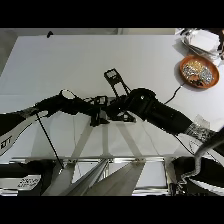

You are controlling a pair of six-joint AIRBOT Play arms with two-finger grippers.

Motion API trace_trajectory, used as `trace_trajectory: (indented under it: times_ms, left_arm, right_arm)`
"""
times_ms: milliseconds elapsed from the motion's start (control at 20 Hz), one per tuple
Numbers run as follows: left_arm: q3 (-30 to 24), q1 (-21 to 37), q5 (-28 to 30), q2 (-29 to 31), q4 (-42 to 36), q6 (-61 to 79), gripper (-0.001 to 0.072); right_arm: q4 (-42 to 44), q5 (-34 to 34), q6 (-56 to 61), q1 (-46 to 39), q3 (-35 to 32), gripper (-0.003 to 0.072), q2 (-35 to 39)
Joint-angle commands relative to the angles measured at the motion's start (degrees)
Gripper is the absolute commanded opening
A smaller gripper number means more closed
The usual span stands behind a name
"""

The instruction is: Fold the box and place the chain.

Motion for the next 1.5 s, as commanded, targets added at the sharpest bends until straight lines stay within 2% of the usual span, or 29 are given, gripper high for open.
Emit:
trace_trajectory:
  times_ms: [0, 150, 400, 700, 850, 1100, 1300, 1450]
  left_arm:
    - [0.0, 0.0, -0.3, 0.1, 0.4, 0.4, 0.0274]
    - [0.0, 0.0, -0.3, 0.1, 0.4, 0.4, 0.0274]
    - [0.0, 0.0, -0.3, 0.0, 0.4, 0.4, 0.0274]
    - [0.0, 0.0, -0.3, 0.1, 0.4, 0.4, 0.0274]
    - [0.0, -0.1, -0.3, 0.1, 0.4, 0.4, 0.0274]
    - [0.0, 0.0, -0.3, 0.0, 0.4, 0.4, 0.0274]
    - [0.0, -0.1, -0.3, 0.0, 0.4, 0.4, 0.0274]
    - [0.0, -0.1, -0.3, 0.0, 0.4, 0.4, 0.0274]
  right_arm:
    - [0.0, -1.9, 0.6, 0.0, 0.1, 0.0111, -0.2]
    - [0.3, -1.3, 0.6, 0.0, 0.1, 0.0023, 0.1]
    - [0.0, 1.9, -0.1, 0.0, 0.1, 0.0022, 4.3]
    - [0.3, 12.9, -1.6, 0.0, 0.1, 0.0022, 11.3]
    - [0.8, 16.2, -2.7, 0.2, 0.1, 0.0022, 13.9]
    - [0.3, 16.9, -3.1, 2.7, 0.1, 0.0022, 19.9]
    - [-1.4, 16.8, -3.1, 6.6, 0.1, 0.0022, 21.7]
    - [-4.7, 13.7, -4.1, 10.2, 0.1, 0.0022, 22.3]
